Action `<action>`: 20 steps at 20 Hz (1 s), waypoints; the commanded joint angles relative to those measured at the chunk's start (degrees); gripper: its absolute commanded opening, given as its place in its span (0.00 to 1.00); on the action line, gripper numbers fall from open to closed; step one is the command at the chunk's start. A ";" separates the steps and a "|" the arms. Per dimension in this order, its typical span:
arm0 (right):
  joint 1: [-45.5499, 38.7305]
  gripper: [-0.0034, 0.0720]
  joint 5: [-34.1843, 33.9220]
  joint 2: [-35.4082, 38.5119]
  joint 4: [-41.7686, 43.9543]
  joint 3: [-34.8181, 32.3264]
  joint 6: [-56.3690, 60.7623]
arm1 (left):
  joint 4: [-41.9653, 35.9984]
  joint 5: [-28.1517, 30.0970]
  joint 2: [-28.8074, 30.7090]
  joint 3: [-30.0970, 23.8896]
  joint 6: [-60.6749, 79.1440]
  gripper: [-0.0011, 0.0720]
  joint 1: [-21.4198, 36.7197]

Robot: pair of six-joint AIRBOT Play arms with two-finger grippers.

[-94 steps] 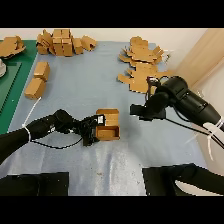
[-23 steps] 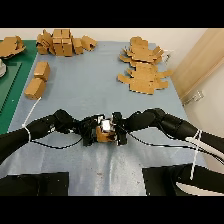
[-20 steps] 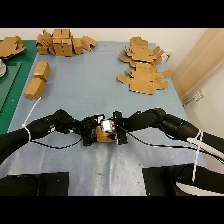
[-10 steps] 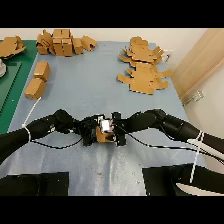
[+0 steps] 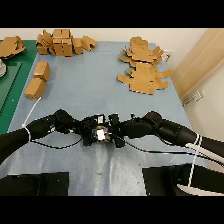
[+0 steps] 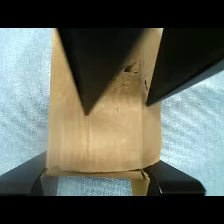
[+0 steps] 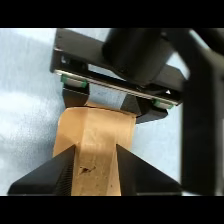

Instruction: Fold the box.

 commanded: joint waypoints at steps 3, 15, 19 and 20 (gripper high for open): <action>2.08 0.64 1.36 0.68 -6.58 -0.02 2.29 | 0.00 0.00 0.02 0.00 0.00 0.73 0.00; 6.36 0.69 0.74 3.23 -13.29 -0.02 15.21 | 0.00 -0.02 0.02 0.00 0.00 0.73 0.00; 6.40 0.69 2.40 1.51 -17.33 -0.02 18.51 | 0.00 0.00 0.02 0.00 0.00 0.73 0.00; 6.43 0.69 2.43 0.92 -17.29 -0.02 18.51 | 0.00 0.00 0.02 0.00 0.00 0.73 0.00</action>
